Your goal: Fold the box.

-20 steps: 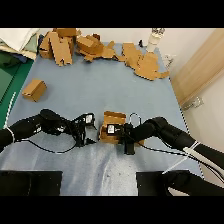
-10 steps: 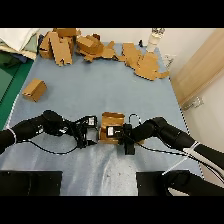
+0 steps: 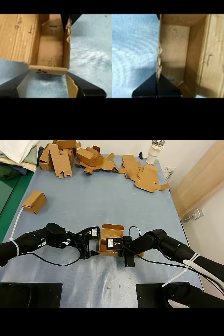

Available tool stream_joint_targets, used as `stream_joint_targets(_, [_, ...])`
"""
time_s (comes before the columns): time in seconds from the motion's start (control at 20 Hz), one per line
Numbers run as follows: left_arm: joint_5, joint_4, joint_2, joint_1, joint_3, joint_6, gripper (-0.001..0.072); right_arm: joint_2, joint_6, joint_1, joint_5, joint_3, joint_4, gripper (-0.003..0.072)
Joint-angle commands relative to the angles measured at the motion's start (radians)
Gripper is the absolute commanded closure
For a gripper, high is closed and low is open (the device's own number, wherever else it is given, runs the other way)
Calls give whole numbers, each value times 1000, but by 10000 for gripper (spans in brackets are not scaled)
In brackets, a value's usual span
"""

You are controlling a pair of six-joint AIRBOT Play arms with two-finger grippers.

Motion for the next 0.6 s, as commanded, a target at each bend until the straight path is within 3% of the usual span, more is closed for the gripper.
stream_joint_targets(0.0, [31,35,-2,0,2,-26,11,0,0,1,0,0,-2,680])
stream_joint_targets(0.55, [-43,50,-51,-10,60,-14,11,0,-21,1,-2,0,-5,680])
